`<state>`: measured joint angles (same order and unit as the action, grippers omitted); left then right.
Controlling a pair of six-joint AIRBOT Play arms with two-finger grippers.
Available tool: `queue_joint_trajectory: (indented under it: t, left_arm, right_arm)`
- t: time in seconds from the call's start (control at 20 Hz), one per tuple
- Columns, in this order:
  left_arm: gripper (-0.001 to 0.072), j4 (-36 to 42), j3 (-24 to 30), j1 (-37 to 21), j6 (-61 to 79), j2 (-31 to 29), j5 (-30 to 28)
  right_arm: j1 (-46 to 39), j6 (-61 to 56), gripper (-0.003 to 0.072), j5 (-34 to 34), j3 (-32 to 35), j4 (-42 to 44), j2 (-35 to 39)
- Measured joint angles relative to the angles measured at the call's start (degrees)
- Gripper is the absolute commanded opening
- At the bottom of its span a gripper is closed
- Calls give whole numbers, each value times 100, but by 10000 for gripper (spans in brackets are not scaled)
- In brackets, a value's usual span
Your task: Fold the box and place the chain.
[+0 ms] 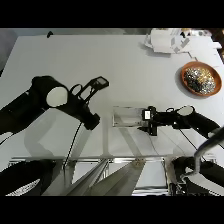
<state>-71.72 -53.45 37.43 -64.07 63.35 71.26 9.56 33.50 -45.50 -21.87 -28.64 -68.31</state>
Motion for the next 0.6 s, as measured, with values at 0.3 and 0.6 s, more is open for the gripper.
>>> queue_joint_trajectory:
  t: [0.3,0.6]
  left_arm:
    - [702,2085,1169,-769,5665,518,-1357]
    - [706,4074,1355,-920,8223,1602,-2083]
  right_arm:
    - [0,-2,415,0,0,-2,0]
    - [0,0,415,-2,-2,-2,0]
